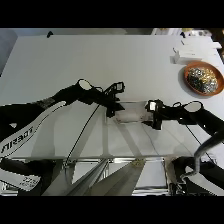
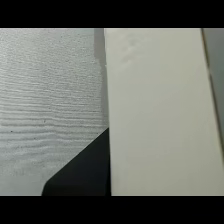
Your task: Fold the box and place the chain.
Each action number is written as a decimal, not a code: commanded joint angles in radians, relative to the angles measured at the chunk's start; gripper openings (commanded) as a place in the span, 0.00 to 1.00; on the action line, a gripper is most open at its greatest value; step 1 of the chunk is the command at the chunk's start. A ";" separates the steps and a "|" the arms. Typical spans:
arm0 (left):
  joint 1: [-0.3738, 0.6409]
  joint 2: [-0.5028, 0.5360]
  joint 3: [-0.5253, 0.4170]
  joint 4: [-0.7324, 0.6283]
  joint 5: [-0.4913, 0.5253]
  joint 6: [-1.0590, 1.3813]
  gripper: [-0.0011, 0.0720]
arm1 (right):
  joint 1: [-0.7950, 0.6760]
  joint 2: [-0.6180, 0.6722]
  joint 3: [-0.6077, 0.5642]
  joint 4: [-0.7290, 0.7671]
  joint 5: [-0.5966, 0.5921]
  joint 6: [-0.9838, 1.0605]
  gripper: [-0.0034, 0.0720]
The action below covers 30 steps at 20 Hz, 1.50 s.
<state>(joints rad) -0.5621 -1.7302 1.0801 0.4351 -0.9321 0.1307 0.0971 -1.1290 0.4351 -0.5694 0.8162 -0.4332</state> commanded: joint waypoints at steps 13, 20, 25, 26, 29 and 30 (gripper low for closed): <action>0.000 0.000 0.000 0.000 0.001 0.000 0.03 | -0.052 -0.105 0.083 -0.033 0.109 0.052 0.96; 0.000 0.000 0.000 0.000 0.000 0.000 0.03 | -0.003 -0.163 0.083 -0.037 0.080 -0.024 0.92; 0.000 0.000 0.000 0.000 0.001 0.000 0.03 | -0.003 -0.164 0.083 -0.037 0.050 -0.024 0.83; 0.000 0.000 0.000 0.000 0.000 0.000 0.03 | -0.003 -0.164 0.083 -0.037 0.050 -0.024 0.81; 0.000 0.000 0.000 0.000 0.000 0.000 0.03 | -0.003 -0.164 0.083 -0.036 0.051 -0.024 0.81; 0.000 0.000 0.000 0.000 0.000 0.000 0.03 | -0.003 -0.164 0.083 -0.036 0.050 -0.024 0.81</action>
